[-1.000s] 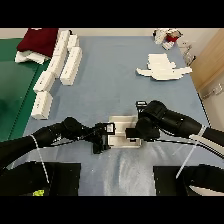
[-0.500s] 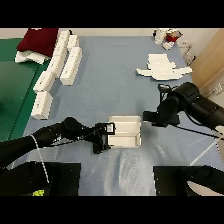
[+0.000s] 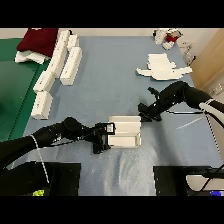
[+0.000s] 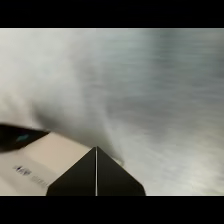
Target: Fold the box.
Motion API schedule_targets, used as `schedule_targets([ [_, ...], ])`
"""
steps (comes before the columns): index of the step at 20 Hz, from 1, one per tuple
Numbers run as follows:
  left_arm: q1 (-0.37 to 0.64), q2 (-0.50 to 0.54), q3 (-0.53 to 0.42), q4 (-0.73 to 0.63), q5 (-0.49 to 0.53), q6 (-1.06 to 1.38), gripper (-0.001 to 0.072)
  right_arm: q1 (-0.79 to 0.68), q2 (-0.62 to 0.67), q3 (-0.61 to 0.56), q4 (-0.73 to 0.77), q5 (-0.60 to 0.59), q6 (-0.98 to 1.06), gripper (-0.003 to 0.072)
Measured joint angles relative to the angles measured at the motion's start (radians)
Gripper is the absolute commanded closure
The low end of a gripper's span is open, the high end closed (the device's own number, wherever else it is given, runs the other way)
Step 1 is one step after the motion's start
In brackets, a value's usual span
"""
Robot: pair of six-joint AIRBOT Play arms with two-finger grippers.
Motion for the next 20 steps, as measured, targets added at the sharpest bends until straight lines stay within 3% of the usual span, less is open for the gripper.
schedule_targets([
  [5,0.0,0.0,0.0,0.0,0.0,0.0,0.0233,-0.011,-0.025,0.014,0.135,-0.167,-0.256,0.0684],
  [9,0.0,0.0,0.0,0.0,0.0,0.0,0.0233,0.037,0.029,-0.008,0.109,-0.204,-0.356,0.0684],
  [13,0.0,0.0,0.0,0.0,0.0,0.0,0.0232,0.132,0.148,-0.078,0.032,-0.06,-0.436,0.0684],
  [20,0.0,0.0,0.0,0.0,-0.001,0.0,0.0232,0.365,0.398,-0.279,-0.051,0.344,-0.529,0.0683],
])
